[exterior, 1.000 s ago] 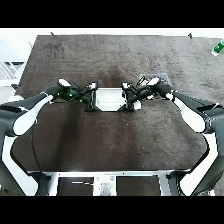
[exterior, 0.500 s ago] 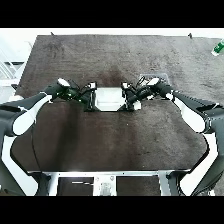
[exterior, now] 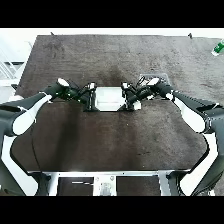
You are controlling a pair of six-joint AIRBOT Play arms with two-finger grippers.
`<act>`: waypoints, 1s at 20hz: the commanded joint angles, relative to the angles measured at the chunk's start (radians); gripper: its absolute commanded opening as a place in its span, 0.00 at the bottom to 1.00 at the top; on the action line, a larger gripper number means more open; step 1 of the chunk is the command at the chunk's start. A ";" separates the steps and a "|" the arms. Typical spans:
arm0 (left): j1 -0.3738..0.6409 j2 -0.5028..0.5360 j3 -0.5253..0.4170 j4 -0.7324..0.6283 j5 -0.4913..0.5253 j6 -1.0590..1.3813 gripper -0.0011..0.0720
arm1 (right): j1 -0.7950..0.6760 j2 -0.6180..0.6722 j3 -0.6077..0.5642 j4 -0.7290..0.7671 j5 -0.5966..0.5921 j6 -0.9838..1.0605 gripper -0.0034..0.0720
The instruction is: Fold the box and place the chain.
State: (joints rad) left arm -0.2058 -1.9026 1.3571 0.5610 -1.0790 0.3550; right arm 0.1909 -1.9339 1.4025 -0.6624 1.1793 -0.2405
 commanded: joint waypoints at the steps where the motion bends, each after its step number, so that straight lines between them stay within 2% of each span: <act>1: -0.005 0.000 0.000 -0.002 -0.006 0.011 0.99 | 0.000 0.000 0.000 0.001 0.000 0.001 0.62; 20: -0.031 0.000 0.003 0.002 0.016 -0.007 0.99 | 0.000 0.000 0.000 0.000 0.000 0.001 0.62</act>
State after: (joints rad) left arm -0.2367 -1.9026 1.3594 0.5587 -1.0645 0.3489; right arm 0.1909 -1.9339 1.4025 -0.6624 1.1790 -0.2401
